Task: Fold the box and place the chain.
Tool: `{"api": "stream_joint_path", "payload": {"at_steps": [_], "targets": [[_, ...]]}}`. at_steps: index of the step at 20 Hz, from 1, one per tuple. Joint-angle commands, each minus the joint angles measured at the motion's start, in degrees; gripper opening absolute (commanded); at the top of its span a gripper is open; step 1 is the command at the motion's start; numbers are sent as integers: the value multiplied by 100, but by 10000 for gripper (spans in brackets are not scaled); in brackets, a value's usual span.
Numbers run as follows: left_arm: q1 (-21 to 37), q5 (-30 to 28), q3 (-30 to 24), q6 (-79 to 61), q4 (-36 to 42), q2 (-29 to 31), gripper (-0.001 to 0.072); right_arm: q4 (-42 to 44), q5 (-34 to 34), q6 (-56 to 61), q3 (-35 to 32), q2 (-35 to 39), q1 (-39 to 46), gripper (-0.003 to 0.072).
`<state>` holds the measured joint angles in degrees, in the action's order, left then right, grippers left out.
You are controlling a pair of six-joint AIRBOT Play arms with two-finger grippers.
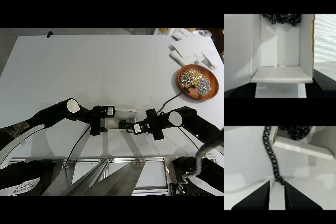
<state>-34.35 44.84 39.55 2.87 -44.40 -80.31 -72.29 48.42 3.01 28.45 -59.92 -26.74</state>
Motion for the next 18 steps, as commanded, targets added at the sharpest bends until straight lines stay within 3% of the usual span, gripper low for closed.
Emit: {"api": "stream_joint_path", "payload": {"at_steps": [1,7,8,11,13,18], "targets": [[4,0,0,-2,-2,4,134,-24,-146,-7,-2,-236,-4,173],[2,0,0,-2,-2,4,134,271,-374,-9,-2,-295,-4,140],[2,0,0,-2,-2,4,134,269,-337,-7,-2,-295,-4,27],[4,0,0,-2,-2,4,134,146,-153,-4,-2,-203,-4,17],[2,0,0,-2,-2,4,134,302,-118,20,0,170,-4,16],[4,-2,0,-2,-2,4,134,1609,459,24,-2,1740,-4,16]]}}
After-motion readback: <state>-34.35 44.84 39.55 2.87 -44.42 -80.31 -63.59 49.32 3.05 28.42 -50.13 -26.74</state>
